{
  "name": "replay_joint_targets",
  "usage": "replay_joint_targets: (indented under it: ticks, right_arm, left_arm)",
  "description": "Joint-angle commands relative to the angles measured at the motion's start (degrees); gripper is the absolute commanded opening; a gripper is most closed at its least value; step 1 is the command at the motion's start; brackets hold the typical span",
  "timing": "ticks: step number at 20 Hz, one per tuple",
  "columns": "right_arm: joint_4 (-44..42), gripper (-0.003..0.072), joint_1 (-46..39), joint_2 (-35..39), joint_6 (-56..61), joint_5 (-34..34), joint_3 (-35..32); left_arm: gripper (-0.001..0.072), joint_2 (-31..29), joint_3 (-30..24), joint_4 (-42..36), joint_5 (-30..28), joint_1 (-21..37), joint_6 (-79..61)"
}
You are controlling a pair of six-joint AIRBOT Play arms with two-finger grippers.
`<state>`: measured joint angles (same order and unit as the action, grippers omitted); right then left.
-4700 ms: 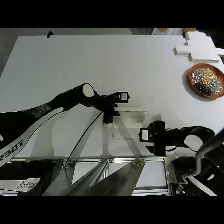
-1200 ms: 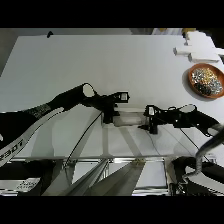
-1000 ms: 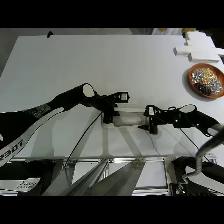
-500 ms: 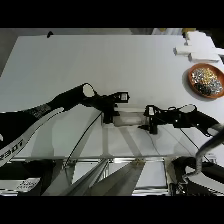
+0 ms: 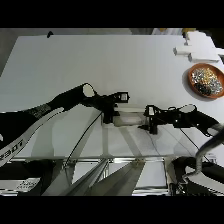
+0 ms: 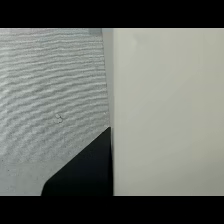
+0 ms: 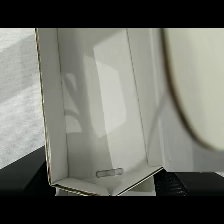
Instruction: Fold the box and place the chain.
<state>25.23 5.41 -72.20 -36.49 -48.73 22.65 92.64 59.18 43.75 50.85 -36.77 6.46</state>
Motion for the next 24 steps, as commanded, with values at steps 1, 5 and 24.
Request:
replay_joint_targets:
  ticks: [1,5,24]
  right_arm:
    - [0.0,0.0399,0.0,0.0,0.0,0.0,0.0]
    - [0.0,0.0399,0.0,0.0,0.0,0.0,0.0]
    - [0.0,0.0399,0.0,0.0,0.0,0.0,0.0]
  left_arm:
    - [0.0011,0.0,0.0,0.0,-0.4,0.0,0.0]
    - [0.0028,0.0,0.0,0.0,0.0,0.0,0.0]
    - [0.0002,-19.1,0.0,16.6,16.0,-4.3,23.9]
